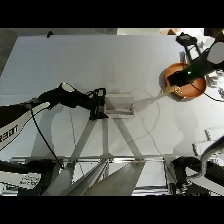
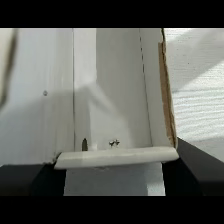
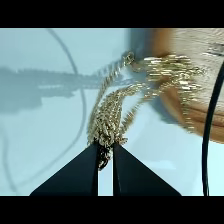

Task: Fold the box and place the chain.

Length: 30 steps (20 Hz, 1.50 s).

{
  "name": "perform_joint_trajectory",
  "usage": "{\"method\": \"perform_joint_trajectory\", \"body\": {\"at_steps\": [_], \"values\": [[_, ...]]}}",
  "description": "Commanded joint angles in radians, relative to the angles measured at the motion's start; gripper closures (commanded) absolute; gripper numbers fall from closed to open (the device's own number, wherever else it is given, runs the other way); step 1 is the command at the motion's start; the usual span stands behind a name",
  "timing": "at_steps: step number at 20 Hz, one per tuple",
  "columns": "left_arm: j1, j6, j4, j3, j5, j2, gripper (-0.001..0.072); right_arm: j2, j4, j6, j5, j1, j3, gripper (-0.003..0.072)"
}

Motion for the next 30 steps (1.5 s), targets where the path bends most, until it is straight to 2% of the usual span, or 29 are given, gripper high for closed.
{"method": "perform_joint_trajectory", "body": {"at_steps": [1,9,13,22,26,30], "values": [[0.0,0.0,0.0,0.0,0.0,0.0,0.0529,0.012,0.049,-0.031,0.043,0.093,0.0,0.0678],[0.0,0.0,0.0,0.0,0.0,0.0,0.0529,0.012,0.272,-0.096,-0.01,0.214,0.0,0.0678],[0.0,0.0,0.0,0.0,0.0,0.0,0.0529,0.012,0.447,-0.216,-0.01,0.219,0.0,0.0678],[0.0,0.0,0.0,0.0,0.0,0.0,0.0529,0.009,0.696,-0.418,-0.056,0.219,0.0,0.068],[0.0,0.0,0.0,0.0,0.0,0.0,0.0529,0.008,0.709,-0.427,-0.129,0.219,-0.001,0.068],[0.0,0.0,0.0,0.0,0.0,0.0,0.0529,-0.024,0.673,-0.423,-0.136,0.219,-0.026,0.0679]]}}
